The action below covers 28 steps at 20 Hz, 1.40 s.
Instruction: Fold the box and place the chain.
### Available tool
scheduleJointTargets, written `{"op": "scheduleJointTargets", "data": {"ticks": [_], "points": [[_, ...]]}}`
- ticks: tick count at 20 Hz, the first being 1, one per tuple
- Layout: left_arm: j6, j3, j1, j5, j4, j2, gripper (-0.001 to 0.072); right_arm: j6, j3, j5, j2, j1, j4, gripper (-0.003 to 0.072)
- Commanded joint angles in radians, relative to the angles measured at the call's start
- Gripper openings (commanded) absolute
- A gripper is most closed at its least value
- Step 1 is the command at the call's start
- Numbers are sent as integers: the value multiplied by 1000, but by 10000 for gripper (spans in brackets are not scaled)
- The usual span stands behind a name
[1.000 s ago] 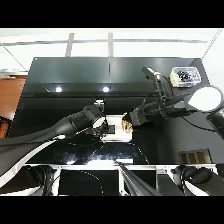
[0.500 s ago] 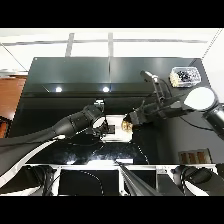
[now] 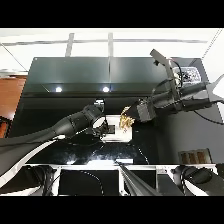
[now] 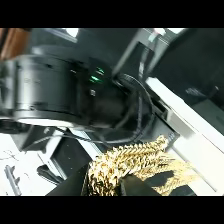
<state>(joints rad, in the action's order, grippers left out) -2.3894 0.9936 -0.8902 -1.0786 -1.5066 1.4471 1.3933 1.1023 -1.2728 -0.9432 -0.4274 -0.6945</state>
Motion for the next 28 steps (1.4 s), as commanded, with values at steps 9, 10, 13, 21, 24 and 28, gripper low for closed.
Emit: {"op": "scheduleJointTargets", "data": {"ticks": [9,10,13,21,24,28], "points": [[0,0,0,1,0,0,27,24,-216,179,-56,-90,-150,42],[0,0,0,1,0,0,27,24,-220,205,-74,-103,-156,42],[0,0,0,1,0,0,27,25,-220,245,-113,-110,-220,42],[1,0,0,5,0,0,27,44,-219,241,-114,-110,-216,361],[0,0,0,4,0,0,27,47,-216,206,-105,-76,-242,457],[0,0,0,3,0,0,27,47,-213,103,-11,80,-318,457]]}}
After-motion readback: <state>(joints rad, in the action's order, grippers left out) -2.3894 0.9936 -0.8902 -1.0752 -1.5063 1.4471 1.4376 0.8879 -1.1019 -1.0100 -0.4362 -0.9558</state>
